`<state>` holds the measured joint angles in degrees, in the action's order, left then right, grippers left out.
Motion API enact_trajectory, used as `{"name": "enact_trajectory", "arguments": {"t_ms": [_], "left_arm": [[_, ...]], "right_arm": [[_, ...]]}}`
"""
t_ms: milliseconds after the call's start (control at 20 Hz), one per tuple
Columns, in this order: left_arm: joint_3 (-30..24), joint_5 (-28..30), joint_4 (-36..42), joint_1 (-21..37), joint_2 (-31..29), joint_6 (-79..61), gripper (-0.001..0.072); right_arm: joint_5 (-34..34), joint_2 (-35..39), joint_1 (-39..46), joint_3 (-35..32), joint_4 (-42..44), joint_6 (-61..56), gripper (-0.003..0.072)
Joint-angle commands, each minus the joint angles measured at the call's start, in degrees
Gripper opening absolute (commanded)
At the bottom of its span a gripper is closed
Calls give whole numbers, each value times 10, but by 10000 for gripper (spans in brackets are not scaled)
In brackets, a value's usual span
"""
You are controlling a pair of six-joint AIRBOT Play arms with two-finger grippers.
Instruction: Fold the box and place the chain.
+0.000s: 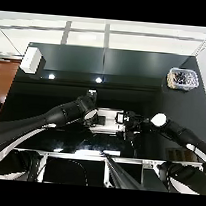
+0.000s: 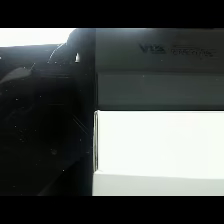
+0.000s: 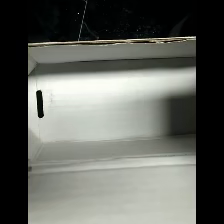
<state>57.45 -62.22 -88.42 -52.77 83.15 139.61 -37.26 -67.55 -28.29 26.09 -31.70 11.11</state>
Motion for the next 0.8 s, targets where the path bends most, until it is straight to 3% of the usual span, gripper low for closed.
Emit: {"name": "enact_trajectory", "arguments": {"t_ms": [0, 50, 150, 500, 750], "left_arm": [[0, -2, 4, 0, 0, -1, 24], [0, -2, 5, 0, 0, -1, 23], [0, -2, 5, 0, 0, -1, 24], [0, -14, 5, 0, 0, -1, 24], [0, -13, -1, 0, 0, -1, 24]], "right_arm": [[3, 0, 0, 0, -1, 0, 128], [4, 0, 0, 0, 0, 0, 152], [4, 2, 0, 1, 2, -19, 595], [-9, 90, 37, 1, -65, -60, 612], [-82, 101, 54, 0, -124, -59, 611]]}}
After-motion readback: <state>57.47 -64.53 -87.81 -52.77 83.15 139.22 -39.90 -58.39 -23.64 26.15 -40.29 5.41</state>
